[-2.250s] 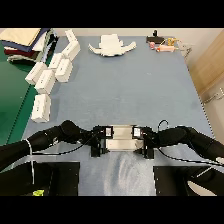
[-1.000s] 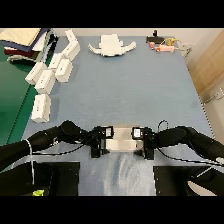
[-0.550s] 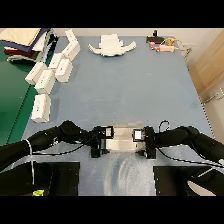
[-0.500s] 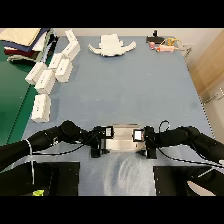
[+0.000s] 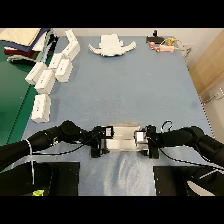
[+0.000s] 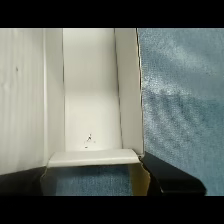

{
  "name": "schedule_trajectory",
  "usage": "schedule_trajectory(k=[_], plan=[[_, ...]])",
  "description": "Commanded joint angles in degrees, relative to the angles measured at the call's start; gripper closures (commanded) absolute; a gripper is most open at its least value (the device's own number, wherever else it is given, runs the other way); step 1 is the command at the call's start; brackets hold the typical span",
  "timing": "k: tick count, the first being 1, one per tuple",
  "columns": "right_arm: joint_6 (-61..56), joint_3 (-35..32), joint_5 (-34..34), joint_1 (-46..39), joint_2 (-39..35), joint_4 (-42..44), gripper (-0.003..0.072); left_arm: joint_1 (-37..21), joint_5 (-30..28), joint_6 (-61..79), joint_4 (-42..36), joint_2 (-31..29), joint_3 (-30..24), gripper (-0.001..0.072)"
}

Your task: Fold the box.

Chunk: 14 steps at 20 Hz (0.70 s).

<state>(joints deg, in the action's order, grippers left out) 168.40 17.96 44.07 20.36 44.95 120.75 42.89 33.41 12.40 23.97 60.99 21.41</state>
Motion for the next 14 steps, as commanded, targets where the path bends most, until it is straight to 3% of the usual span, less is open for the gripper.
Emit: schedule_trajectory(k=[1,14], plan=[[-0.4,0.1,1.9,0.0,-0.5,-0.3,-0.0025,0.0,0.0,0.0,0.0,0.0,0.0,0.0125],[-0.4,0.1,2.9,0.0,-0.4,-0.5,0.0013,0.0,0.2,0.0,0.0,0.0,0.0,0.0125]])
